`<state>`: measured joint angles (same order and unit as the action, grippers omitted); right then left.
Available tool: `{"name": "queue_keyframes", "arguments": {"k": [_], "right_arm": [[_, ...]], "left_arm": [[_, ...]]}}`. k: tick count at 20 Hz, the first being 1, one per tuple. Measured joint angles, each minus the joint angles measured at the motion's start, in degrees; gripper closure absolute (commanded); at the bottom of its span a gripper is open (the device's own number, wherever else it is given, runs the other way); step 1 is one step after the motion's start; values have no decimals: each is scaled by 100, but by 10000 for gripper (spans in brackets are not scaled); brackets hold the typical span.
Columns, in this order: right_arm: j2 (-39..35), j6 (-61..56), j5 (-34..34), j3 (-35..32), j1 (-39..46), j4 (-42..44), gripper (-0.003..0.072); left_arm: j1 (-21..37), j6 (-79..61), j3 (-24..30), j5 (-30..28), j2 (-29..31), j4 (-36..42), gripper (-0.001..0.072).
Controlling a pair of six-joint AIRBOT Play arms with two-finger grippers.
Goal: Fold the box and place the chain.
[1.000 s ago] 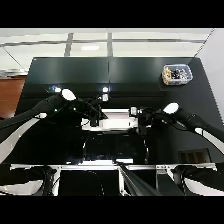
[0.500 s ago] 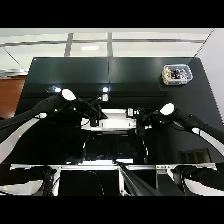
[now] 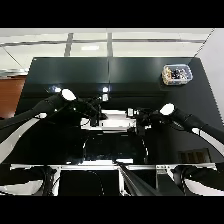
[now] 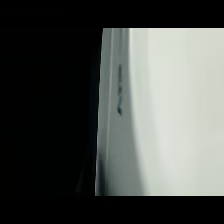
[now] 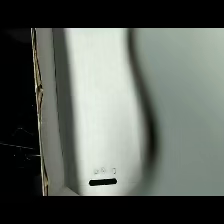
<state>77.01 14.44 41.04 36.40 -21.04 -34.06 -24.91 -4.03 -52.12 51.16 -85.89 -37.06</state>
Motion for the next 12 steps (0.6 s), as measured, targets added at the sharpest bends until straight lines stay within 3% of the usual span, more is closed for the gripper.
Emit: {"name": "queue_keyframes", "arguments": {"k": [1,2,7,8,10,12], "right_arm": [[0,-11,-4,-2,-2,0,224],[0,-13,-13,-2,0,0,225],[0,-28,-26,0,0,-2,225],[0,-28,-28,0,0,-2,225],[0,-28,-33,0,0,-4,225],[0,-28,-35,0,-2,-4,226]], "left_arm": [[9,61,0,4,39,-11,65],[33,153,0,9,105,-31,5],[337,1700,0,142,791,-1185,35],[420,2144,0,267,944,-1499,180],[566,3045,7,651,1167,-1849,689],[614,3589,94,1303,1250,-1635,684]]}}
